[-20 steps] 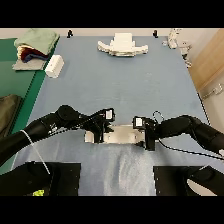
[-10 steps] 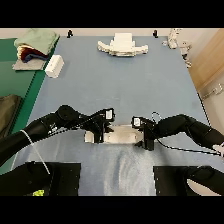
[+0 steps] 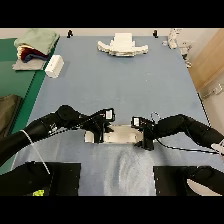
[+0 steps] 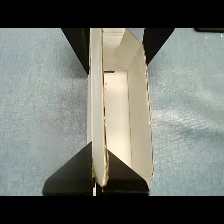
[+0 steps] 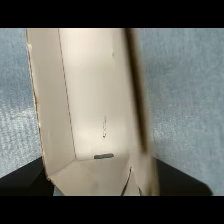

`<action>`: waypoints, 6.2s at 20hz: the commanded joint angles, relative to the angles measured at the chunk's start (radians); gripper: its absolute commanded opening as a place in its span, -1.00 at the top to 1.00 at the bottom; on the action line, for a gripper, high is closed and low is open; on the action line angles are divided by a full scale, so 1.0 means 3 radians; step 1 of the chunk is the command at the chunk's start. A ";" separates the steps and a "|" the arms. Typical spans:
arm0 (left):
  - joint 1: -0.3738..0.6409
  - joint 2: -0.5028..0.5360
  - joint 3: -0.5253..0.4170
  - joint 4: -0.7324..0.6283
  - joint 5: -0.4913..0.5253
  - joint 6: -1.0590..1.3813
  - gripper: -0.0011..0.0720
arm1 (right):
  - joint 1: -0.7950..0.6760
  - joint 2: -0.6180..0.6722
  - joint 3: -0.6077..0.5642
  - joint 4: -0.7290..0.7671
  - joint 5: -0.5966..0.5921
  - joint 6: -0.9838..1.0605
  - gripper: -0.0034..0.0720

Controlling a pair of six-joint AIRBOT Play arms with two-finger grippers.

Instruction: Fold the box.

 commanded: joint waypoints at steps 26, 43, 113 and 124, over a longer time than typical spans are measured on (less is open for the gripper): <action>-0.0003 -0.0001 0.0004 0.0000 0.0001 0.0001 0.93 | 0.0046 0.0014 -0.0003 0.0011 0.0052 -0.0001 -0.94; -0.0003 -0.0001 0.0004 0.0000 0.0001 0.0001 0.92 | 0.0046 -0.0031 -0.0004 -0.0022 0.0042 -0.0001 -0.55; -0.0003 -0.0001 0.0005 -0.0086 0.0112 0.0009 0.92 | 0.0041 -0.0067 0.0004 -0.0048 -0.0022 0.0001 -0.57; 0.0045 0.0045 0.0010 0.0039 0.0079 -0.0262 -0.34 | 0.0041 -0.0067 0.0004 -0.0048 -0.0022 0.0001 -0.57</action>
